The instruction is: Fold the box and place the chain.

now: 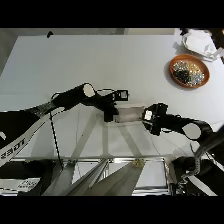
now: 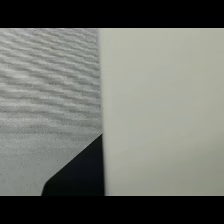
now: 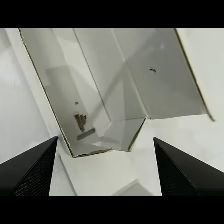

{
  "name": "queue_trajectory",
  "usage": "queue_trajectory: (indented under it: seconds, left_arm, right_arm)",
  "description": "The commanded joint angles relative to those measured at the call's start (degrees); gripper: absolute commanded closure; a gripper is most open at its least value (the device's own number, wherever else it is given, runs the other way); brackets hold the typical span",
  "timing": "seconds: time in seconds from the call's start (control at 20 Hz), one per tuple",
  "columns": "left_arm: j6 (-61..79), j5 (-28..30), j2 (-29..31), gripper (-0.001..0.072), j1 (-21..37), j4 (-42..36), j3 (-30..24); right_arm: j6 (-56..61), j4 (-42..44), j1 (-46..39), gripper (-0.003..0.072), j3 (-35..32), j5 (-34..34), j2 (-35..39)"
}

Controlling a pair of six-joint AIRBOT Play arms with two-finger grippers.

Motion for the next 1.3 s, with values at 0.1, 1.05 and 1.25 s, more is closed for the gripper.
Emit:
queue_trajectory:
  seconds: [0.1, 1.05, 1.25]
  left_arm:
    - [0.02, 0.00, -0.02, 0.0698, -0.02, 0.02, 0.02]
    - [0.02, 0.00, -0.02, 0.0698, -0.02, 0.00, 0.02]
    - [0.02, 0.00, -0.02, 0.0698, -0.02, 0.00, 0.02]
  right_arm:
    - [-12.92, 7.21, -4.68, 0.0025, 0.09, 2.40, -2.40]
    - [-39.43, 28.15, -13.90, 0.0039, 1.95, 12.02, -11.58]
    - [-37.27, 27.93, -14.38, 0.0041, 6.12, 15.58, -15.98]
